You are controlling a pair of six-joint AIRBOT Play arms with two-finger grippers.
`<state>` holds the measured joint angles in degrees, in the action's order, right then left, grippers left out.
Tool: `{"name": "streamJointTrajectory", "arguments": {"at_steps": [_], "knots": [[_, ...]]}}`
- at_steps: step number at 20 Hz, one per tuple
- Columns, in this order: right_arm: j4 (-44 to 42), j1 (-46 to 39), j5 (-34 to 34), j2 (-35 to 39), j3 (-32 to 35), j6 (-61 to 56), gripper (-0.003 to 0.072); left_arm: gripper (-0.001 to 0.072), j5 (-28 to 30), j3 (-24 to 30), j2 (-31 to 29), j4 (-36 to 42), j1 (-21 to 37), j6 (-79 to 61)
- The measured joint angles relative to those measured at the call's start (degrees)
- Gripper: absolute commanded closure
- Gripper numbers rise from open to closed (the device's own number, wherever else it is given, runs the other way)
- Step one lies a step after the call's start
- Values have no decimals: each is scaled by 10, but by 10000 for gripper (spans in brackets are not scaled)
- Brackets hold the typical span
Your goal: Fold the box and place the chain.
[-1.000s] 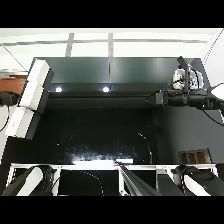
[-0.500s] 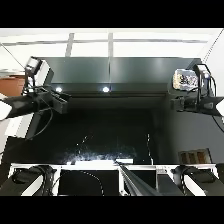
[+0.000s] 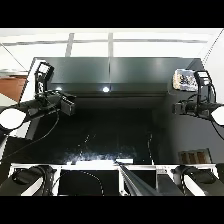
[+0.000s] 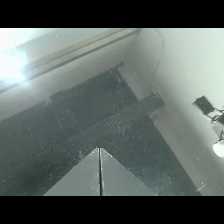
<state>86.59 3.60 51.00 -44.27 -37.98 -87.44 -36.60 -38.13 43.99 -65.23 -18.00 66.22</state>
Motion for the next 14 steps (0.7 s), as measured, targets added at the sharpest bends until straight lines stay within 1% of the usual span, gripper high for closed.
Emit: {"name": "streamJointTrajectory", "arguments": {"at_steps": [14], "knots": [[5,0,-2,0,2,-2,640,679,6,1,0,-5,-3,4]]}}
